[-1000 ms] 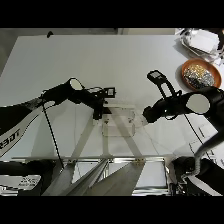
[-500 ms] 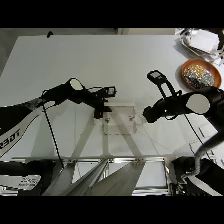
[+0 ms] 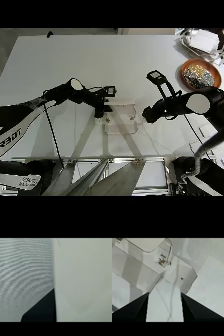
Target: Fold the box and place the chain.
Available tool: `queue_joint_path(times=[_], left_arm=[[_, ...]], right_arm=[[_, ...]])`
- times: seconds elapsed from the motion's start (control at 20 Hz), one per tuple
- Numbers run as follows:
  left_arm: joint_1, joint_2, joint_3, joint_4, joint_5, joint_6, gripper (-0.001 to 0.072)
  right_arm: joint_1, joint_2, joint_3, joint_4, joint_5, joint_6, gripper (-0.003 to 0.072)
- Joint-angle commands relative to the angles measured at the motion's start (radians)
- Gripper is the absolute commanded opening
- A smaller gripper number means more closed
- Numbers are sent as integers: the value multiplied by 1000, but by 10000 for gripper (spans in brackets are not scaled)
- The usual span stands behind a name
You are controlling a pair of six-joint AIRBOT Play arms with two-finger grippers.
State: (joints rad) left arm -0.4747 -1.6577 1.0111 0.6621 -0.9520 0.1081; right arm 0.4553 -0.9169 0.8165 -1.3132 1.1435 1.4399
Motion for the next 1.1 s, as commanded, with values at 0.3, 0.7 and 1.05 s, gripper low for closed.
queue_joint_path(times=[0.3,0.7,1.05], left_arm=[[0,-3,0,-3,-3,3,6],[-1,61,0,36,21,29,5],[-1,50,0,57,25,23,8]], right_arm=[[0,0,0,4,26,-32,446],[0,0,0,4,24,-39,446],[0,0,0,4,23,-39,446]])
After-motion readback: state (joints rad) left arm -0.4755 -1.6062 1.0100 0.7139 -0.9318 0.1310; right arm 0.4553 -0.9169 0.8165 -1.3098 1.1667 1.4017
